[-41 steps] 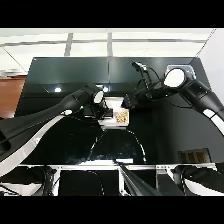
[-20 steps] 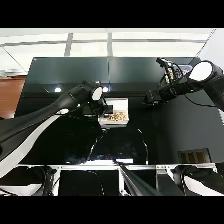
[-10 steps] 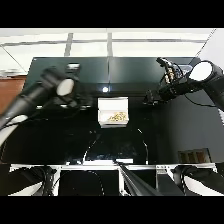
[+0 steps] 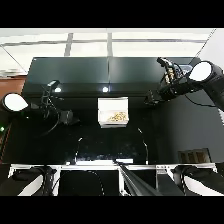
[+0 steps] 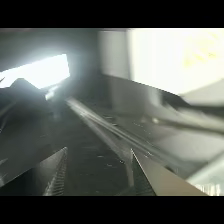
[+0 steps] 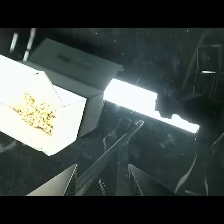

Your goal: Fold the box and place the chain.

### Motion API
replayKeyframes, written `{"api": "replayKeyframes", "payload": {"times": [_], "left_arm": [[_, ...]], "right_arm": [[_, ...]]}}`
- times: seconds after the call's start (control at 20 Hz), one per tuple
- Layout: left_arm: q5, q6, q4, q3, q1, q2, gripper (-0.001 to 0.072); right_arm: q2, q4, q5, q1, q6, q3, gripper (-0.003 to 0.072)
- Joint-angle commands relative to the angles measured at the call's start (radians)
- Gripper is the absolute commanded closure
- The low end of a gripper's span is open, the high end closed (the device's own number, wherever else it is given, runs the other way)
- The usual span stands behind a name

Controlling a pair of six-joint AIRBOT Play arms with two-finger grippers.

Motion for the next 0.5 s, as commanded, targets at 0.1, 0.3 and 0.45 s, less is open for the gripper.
{"api": "replayKeyframes", "payload": {"times": [0.1, 0.3, 0.45], "left_arm": [[0.080, 0.671, -0.190, -0.080, 0.003, -0.006, 0.0024], [0.225, 1.094, -0.144, -0.080, -0.082, -0.046, -0.0011], [0.254, 1.216, -0.140, -0.074, -0.136, -0.118, -0.0011]], "right_arm": [[0.001, -0.004, -0.011, -0.001, 0.000, 0.000, 0.0306], [0.001, -0.003, -0.010, -0.001, 0.001, 0.000, 0.0306], [0.001, -0.003, -0.010, 0.000, 0.002, 0.000, 0.0306]]}}
